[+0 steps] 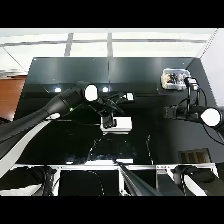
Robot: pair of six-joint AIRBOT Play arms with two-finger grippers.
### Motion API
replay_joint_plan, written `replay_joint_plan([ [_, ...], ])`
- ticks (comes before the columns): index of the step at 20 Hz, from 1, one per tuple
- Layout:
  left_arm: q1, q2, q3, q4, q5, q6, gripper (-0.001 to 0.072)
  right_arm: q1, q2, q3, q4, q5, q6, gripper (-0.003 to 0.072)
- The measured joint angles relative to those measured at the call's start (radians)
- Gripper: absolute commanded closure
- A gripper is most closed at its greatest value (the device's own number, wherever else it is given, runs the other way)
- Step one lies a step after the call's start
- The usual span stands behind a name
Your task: Fold the box and place the chain.
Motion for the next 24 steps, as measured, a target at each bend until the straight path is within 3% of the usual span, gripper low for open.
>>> replay_joint_plan([
  [24, -0.086, -0.045, 0.005, 0.050, 0.042, -0.003, 0.0004, 0.000, 0.000, 0.000, 0.010, -0.002, 0.000, 0.0675],
])
